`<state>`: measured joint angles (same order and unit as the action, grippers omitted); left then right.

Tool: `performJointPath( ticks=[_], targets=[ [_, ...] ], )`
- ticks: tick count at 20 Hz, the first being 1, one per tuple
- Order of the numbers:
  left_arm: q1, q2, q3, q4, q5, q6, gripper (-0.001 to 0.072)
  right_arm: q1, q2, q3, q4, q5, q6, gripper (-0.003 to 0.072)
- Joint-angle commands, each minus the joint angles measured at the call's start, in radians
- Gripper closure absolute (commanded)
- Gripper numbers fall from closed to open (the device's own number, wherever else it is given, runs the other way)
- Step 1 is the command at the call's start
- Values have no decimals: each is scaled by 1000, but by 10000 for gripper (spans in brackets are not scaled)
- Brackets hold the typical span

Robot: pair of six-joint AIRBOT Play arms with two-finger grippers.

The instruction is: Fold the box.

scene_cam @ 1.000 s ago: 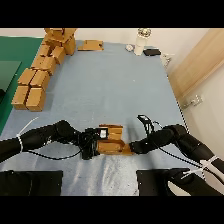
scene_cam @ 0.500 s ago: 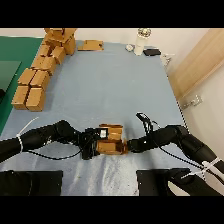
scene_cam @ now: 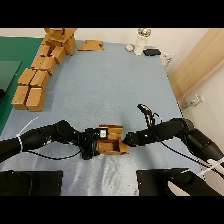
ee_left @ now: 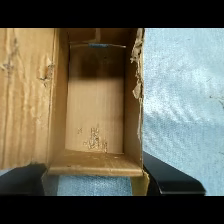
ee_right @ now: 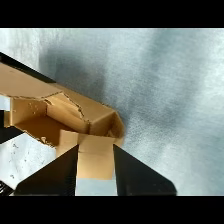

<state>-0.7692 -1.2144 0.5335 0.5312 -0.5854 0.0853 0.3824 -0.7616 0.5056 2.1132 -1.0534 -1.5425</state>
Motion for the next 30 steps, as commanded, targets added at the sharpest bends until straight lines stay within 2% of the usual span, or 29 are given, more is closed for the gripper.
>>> performJointPath(
  ticks=[1,6,9,11,13,14,16,18,19,20,22,27,30],
  targets=[
    [0,1,0,0,1,0,211,10,-8,18,0,-6,17,341],
    [0,1,0,0,1,0,211,73,-92,19,-37,23,17,346],
    [0,1,0,0,0,0,211,73,-70,21,-39,22,18,405],
    [0,1,0,0,1,0,211,72,-27,21,-76,16,48,405],
    [0,1,0,0,1,0,211,62,24,21,-229,-3,189,412],
    [0,1,0,0,1,0,211,53,46,21,-320,-27,269,520],
    [0,1,0,0,1,0,211,25,67,21,-480,-111,400,538],
    [0,1,0,0,1,0,211,-5,65,16,-536,-177,418,546],
    [0,1,0,0,0,0,211,-12,64,10,-535,-182,418,560],
    [0,1,0,0,0,0,211,-12,64,-1,-527,-177,418,643],
    [0,1,0,0,0,0,211,-12,64,-33,-467,-149,416,673],
    [0,1,0,0,1,0,211,-11,64,-129,-269,-21,346,683],
    [0,1,0,0,1,0,211,-6,64,-158,-255,27,334,683]
  ],
)
